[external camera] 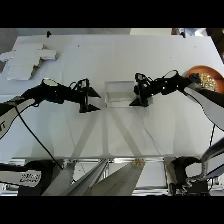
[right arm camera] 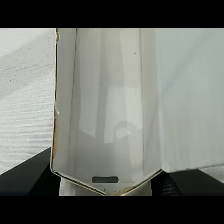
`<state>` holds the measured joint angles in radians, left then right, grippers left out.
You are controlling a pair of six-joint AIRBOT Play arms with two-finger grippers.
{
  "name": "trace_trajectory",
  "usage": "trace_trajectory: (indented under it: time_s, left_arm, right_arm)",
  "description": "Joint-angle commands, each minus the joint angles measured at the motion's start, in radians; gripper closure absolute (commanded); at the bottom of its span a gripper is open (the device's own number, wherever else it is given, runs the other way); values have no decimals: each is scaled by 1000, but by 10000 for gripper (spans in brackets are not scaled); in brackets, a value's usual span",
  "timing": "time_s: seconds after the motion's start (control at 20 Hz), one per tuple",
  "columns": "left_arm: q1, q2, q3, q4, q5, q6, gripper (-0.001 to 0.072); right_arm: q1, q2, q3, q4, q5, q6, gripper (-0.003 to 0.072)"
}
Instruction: Fold the box and place the chain.
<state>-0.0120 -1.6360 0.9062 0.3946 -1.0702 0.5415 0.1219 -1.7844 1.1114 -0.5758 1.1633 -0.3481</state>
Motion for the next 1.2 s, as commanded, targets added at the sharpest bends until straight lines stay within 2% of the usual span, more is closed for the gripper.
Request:
trace_trajectory:
  time_s: [0.0,0.15,0.3,0.5,1.15]
  left_arm:
    - [-40,-47,66,-18,29,54,1]
    - [-66,-77,148,-17,50,-14,0]
    - [-71,-81,172,-7,47,-46,0]
    - [-71,-81,172,144,8,-97,0]
    - [-71,-82,172,64,11,-102,1]
  right_arm:
    - [0,1,0,0,0,0,230]
    - [0,1,0,0,0,0,230]
    - [0,1,0,0,0,0,230]
    - [0,1,0,0,0,0,230]
    - [0,1,0,0,0,0,230]
